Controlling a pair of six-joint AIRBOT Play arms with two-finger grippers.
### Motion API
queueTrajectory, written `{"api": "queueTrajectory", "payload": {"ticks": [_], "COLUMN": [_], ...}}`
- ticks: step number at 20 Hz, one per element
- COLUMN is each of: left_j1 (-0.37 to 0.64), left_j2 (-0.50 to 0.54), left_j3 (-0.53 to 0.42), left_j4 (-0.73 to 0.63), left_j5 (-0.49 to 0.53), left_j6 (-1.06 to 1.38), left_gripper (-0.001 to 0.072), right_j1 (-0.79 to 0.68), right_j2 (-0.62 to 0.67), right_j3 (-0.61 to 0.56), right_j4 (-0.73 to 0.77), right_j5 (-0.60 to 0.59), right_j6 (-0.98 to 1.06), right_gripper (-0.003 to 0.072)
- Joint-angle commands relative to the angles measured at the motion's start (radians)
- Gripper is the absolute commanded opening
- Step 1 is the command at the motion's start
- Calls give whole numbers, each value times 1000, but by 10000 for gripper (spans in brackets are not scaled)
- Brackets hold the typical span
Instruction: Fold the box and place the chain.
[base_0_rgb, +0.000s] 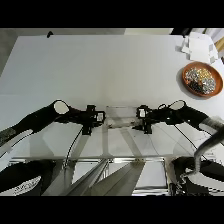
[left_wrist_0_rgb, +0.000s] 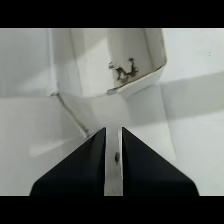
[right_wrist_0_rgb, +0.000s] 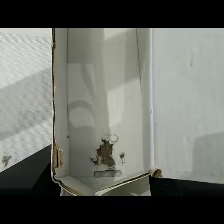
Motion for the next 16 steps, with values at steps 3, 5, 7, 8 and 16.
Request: {"api": "queueTrajectory", "payload": {"ticks": [3, 5, 7, 8, 16], "left_j1": [-33, -33, -38, -41, -79], "left_j2": [-9, -8, -8, -8, -8], "left_j3": [0, 0, 0, 0, 0], "left_j4": [-37, -37, -53, -61, -96], "left_j5": [9, 5, 3, 6, 46], "left_j6": [41, 41, 42, 42, 60], "left_gripper": [113, 112, 112, 112, 106], "right_j1": [0, 0, 0, 0, 0], "right_j2": [0, 0, 0, 0, 0], "right_j3": [1, 1, 1, 1, 1], "right_j4": [0, 0, 0, 0, 0], "right_j5": [0, 0, 0, 0, 0], "right_j6": [0, 0, 0, 0, 0], "right_gripper": [504, 504, 504, 504, 504]}}
